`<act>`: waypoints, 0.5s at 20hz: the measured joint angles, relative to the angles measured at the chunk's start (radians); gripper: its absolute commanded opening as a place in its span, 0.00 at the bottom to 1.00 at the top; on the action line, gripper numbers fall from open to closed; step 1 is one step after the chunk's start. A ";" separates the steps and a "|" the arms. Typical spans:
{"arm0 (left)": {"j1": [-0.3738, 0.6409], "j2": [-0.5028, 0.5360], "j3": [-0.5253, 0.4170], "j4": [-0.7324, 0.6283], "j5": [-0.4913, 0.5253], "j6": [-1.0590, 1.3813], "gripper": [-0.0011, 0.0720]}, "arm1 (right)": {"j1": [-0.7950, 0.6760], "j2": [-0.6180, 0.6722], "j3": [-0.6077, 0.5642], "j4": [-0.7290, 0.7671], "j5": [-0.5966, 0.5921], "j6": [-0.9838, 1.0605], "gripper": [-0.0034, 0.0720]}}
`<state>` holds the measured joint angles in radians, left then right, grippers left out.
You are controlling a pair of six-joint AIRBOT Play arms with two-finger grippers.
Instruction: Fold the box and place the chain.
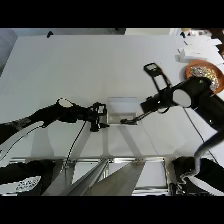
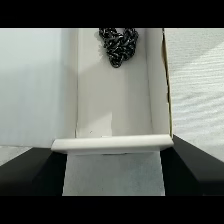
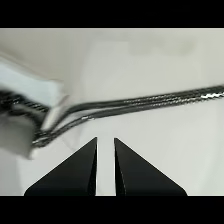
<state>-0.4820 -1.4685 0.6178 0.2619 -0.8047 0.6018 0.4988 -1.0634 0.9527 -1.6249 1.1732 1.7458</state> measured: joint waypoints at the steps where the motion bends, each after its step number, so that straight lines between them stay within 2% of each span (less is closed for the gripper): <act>1: 0.000 0.000 0.000 0.000 0.000 0.000 0.32 | -0.039 -0.017 0.000 -0.013 0.000 0.000 0.18; 5: 0.000 0.000 0.000 0.000 0.000 0.000 0.32 | -0.168 -0.134 -0.003 -0.038 -0.002 0.000 0.22; 7: 0.000 0.000 0.000 0.000 0.000 0.000 0.32 | -0.209 -0.196 -0.005 -0.043 -0.003 0.000 0.41; 10: 0.000 0.000 0.000 0.000 0.000 0.000 0.32 | -0.238 -0.264 -0.006 -0.047 -0.010 -0.001 0.41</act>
<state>-0.4820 -1.4685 0.6178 0.2619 -0.8047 0.6014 0.2604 -1.3277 0.9466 -1.6718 1.1637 1.7447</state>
